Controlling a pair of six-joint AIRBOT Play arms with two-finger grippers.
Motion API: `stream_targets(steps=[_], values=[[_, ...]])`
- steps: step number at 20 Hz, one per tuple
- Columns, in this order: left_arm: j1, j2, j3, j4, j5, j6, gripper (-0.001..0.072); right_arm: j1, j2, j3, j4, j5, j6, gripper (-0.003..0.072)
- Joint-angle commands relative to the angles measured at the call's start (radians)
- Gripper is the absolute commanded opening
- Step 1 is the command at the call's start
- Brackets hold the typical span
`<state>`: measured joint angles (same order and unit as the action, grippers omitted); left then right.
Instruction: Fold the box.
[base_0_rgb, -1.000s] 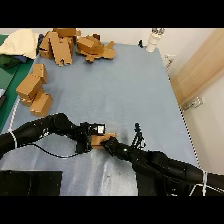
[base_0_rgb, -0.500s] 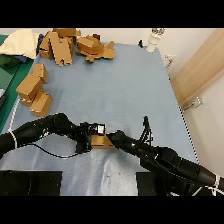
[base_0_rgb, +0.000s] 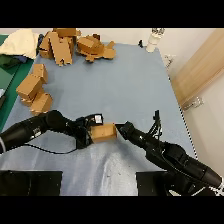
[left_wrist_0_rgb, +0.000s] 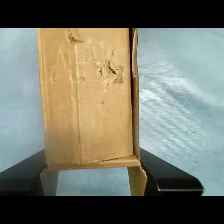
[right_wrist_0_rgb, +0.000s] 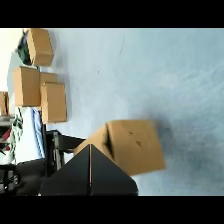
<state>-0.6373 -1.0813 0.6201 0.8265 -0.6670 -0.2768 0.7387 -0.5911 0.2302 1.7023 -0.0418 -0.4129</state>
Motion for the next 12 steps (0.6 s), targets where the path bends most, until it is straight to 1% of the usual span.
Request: stream_targets(steps=[1, 3, 6, 7, 8, 10, 12], values=[[0.076, 0.067, 0.006, 0.109, 0.076, -0.154, 0.0302, -0.059, 0.034, 0.001, -0.036, -0.003, 0.0, 0.0004], [0.148, 0.071, 0.006, 0.132, 0.164, -0.202, 0.0303, -0.066, 0.043, 0.001, -0.044, -0.004, 0.0, 0.0004], [0.248, 0.056, 0.01, 0.131, 0.357, -0.257, 0.0303, -0.066, 0.044, 0.001, -0.05, -0.005, 0.0, 0.0004], [0.284, 0.04, 0.02, 0.132, 0.407, -0.295, 0.0303, -0.066, 0.043, 0.001, -0.05, -0.005, 0.0, 0.0004], [0.321, 0.018, 0.036, 0.131, 0.426, -0.327, 0.0303, -0.066, 0.043, 0.001, -0.051, -0.005, 0.0, 0.0004], [0.404, -0.054, 0.093, 0.132, 0.416, -0.406, 0.0303, -0.066, 0.043, 0.001, -0.069, -0.005, 0.0, 0.0004], [0.481, -0.135, 0.161, 0.132, 0.372, -0.445, 0.0303, -0.066, 0.043, 0.001, -0.072, -0.005, 0.001, 0.0004]])
